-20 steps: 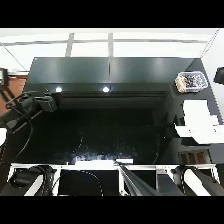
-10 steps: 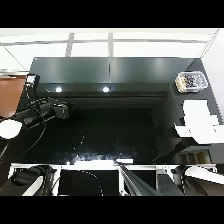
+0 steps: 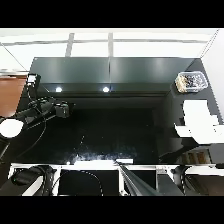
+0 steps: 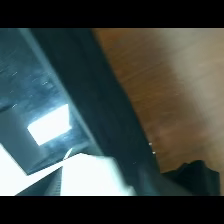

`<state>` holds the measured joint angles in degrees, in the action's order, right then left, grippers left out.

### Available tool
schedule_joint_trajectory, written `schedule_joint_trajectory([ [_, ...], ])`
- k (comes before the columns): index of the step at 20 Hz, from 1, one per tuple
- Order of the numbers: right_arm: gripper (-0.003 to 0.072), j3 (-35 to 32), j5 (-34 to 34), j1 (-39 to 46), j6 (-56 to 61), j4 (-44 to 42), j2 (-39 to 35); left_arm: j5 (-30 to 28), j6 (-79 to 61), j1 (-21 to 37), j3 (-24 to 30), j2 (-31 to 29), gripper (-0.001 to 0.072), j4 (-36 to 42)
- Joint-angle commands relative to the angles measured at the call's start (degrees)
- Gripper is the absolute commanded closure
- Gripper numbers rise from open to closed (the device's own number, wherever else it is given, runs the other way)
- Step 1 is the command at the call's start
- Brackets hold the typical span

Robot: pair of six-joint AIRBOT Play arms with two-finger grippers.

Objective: Fold the box and place the chain.

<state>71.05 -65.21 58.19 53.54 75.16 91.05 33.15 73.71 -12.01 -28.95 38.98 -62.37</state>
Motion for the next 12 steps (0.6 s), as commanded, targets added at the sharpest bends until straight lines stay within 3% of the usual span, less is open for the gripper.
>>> schedule_joint_trajectory([
  [1, 0.0303, 0.5, -4.1, 0.3, -8.3, -4.2, 0.4, 0.0, 0.0, 0.0, 0.0, 0.0, -0.0003, -0.2],
  [2, 0.0498, 0.5, -5.0, 0.3, -8.6, -5.4, -0.2, -0.1, 0.0, 0.0, 0.0, 0.0, -0.0003, -0.2],
  [3, 0.0564, 0.5, -6.2, 0.3, -8.8, -5.7, -0.8, 0.0, 0.0, 0.0, 0.0, 0.0, -0.0003, -0.2],
  [4, 0.0569, 0.5, -7.2, 0.3, -8.8, -5.7, -1.4, -0.1, 0.0, 0.0, 0.0, 0.0, -0.0003, -0.2],
  [5, 0.0649, 0.5, -8.3, 0.3, -8.8, -5.7, -2.2, -0.1, 0.0, 0.0, 0.0, 0.0, -0.0003, -0.2],
  [8, 0.0673, -0.8, -9.3, 0.0, -8.0, -8.0, -5.9, 0.7, 0.0, 0.0, 0.0, 0.0, -0.0002, -0.2],
  [12, 0.0673, -9.0, -7.9, -2.4, -8.4, -18.1, -12.7, 5.1, 0.0, 0.0, 0.1, 0.0, -0.0001, -0.2],
])
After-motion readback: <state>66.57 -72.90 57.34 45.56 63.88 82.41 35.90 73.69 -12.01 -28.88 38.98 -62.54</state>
